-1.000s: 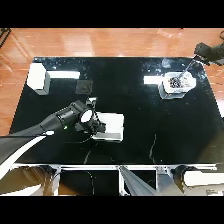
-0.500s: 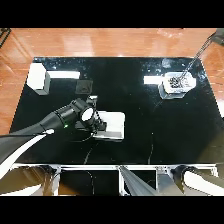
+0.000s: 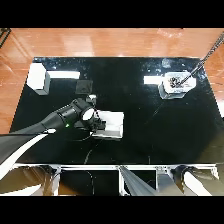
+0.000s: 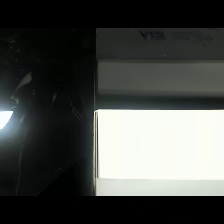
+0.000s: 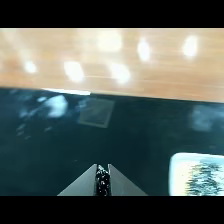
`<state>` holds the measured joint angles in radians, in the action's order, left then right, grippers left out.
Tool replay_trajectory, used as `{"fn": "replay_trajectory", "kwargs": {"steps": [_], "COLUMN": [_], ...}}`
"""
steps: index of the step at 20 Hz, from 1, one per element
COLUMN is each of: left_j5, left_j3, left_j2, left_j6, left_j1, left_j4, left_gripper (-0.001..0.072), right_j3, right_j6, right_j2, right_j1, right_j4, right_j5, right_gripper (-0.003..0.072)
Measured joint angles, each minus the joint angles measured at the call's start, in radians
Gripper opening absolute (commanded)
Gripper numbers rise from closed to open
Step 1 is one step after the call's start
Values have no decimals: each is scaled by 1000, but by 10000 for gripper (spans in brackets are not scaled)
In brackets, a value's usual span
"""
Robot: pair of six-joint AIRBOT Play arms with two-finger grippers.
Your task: Fold the box and place the chain.
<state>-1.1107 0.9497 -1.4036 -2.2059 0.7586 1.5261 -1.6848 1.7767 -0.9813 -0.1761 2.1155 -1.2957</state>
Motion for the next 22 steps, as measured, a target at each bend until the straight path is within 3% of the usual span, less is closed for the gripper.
{"fn": "replay_trajectory", "kwargs": {"steps": [7, 11, 17, 22], "left_j5": [5, 9, 10, 18], "left_j3": [0, 0, 0, 0], "left_j2": [-3, -3, -3, -3], "left_j6": [0, 0, -3, -49], "left_j1": [0, 0, 0, 0], "left_j4": [9, 10, 10, 10], "left_gripper": [22, 22, 22, 22], "right_j3": [113, 244, 483, 585], "right_j6": [-29, -72, -145, -194], "right_j2": [100, 112, 114, 90], "right_j1": [221, 386, 640, 732], "right_j4": [4, 8, 30, 35], "right_j5": [-121, -157, -25, 48], "right_gripper": [26, 26, 26, 26]}}
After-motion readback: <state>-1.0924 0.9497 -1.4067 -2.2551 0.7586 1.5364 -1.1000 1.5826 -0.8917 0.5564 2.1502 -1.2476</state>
